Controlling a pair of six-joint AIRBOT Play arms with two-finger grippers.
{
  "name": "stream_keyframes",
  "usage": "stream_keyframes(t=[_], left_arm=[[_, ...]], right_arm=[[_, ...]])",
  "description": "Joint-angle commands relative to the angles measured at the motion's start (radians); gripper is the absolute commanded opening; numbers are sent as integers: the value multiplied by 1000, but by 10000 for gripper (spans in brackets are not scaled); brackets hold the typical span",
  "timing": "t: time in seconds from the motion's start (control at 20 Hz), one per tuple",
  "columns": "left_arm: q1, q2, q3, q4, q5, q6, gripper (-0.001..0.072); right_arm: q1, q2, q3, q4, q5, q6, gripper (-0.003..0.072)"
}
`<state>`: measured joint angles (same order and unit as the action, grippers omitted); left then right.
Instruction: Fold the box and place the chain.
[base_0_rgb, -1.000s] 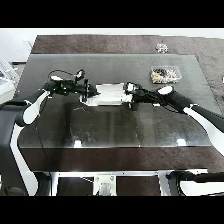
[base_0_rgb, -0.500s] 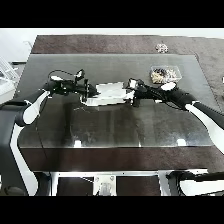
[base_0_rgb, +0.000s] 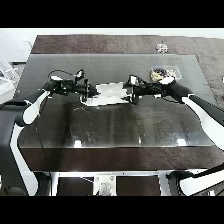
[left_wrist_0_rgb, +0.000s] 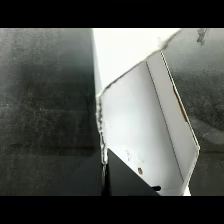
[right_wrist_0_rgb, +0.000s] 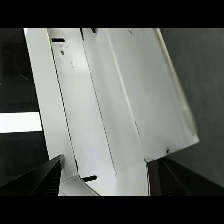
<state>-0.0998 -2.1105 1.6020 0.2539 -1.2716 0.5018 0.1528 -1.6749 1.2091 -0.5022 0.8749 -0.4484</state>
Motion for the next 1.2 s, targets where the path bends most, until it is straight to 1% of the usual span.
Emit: stream_keyframes(t=[0.0,0.4,1.0,1.15], left_arm=[[0,1,0,0,0,0,23],[0,1,0,0,0,-3,23],[0,1,0,0,8,-3,23],[0,1,0,0,7,-3,23]], right_arm=[[-10,-25,28,-39,45,-5,685],[-13,-108,67,-51,123,-16,685],[-11,-132,86,-31,134,-35,685],[-11,-174,124,-10,186,-31,685]])
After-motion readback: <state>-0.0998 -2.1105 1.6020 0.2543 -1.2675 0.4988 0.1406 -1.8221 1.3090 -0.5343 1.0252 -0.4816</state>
